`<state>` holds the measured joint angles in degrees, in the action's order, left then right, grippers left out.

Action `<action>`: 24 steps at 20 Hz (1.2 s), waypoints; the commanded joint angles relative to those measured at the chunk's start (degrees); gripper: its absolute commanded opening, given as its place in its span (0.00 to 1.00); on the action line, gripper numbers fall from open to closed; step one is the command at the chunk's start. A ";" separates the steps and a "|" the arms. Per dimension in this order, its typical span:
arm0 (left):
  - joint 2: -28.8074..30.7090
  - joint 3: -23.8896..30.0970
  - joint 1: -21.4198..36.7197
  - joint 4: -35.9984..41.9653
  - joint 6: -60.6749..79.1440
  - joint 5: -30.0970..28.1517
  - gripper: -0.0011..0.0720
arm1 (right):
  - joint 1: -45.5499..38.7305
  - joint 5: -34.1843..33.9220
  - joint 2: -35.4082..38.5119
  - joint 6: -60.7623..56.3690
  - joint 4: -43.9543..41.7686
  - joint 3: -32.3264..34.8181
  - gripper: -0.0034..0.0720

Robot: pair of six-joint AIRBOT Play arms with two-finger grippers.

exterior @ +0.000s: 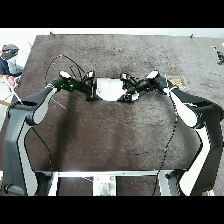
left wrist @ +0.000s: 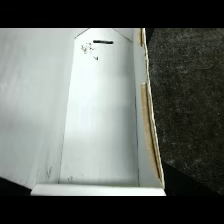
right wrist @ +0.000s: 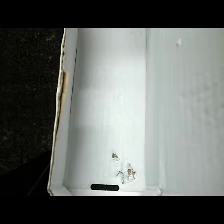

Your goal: Fold the box and place the chain.

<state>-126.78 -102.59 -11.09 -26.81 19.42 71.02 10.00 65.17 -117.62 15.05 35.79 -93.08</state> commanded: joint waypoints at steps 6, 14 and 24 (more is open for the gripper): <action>0.00 -0.02 0.02 0.24 -0.07 -0.09 0.34 | 0.07 0.15 -0.02 -0.09 -0.02 0.00 0.68; 0.00 -0.02 0.02 0.17 -0.07 -0.13 0.34 | 0.04 0.39 0.09 -0.11 -0.24 0.00 0.71; 0.00 -0.02 0.02 -0.24 -0.09 -0.11 0.34 | -2.25 2.99 4.07 -3.93 6.58 0.00 1.00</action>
<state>-126.80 -102.59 -11.09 -26.81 19.27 70.72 8.80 67.42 -114.96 12.43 39.77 -93.06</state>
